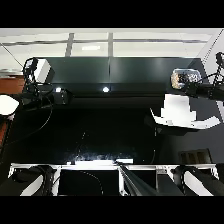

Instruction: Fold the box and place the chain.

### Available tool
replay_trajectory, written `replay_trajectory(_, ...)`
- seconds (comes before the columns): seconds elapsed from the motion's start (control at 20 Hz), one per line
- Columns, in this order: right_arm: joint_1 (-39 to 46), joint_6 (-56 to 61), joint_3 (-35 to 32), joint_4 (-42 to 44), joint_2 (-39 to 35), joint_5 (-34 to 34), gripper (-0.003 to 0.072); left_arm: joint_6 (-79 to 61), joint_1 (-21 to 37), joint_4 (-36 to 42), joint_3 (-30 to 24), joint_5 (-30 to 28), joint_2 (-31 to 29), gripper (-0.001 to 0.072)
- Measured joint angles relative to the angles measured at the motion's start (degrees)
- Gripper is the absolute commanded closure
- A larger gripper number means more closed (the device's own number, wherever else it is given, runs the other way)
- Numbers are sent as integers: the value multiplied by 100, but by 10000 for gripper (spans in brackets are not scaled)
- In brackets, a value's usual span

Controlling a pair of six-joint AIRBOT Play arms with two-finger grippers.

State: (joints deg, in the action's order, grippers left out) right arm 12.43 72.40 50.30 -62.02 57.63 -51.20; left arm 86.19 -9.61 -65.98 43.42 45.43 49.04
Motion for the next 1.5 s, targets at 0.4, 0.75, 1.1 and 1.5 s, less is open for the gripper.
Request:
replay_trajectory(0.4,0,0,0,0,0,2,647,0,0,0,-2,0,0,22)
replay_trajectory(0.75,0,0,0,4,0,2,647,0,0,2,-2,0,0,22)
replay_trajectory(1.1,0,0,0,48,0,26,643,0,0,63,-2,-310,9,17)
replay_trajectory(1.5,144,129,85,-181,0,219,-6,0,0,66,-2,-649,70,17)
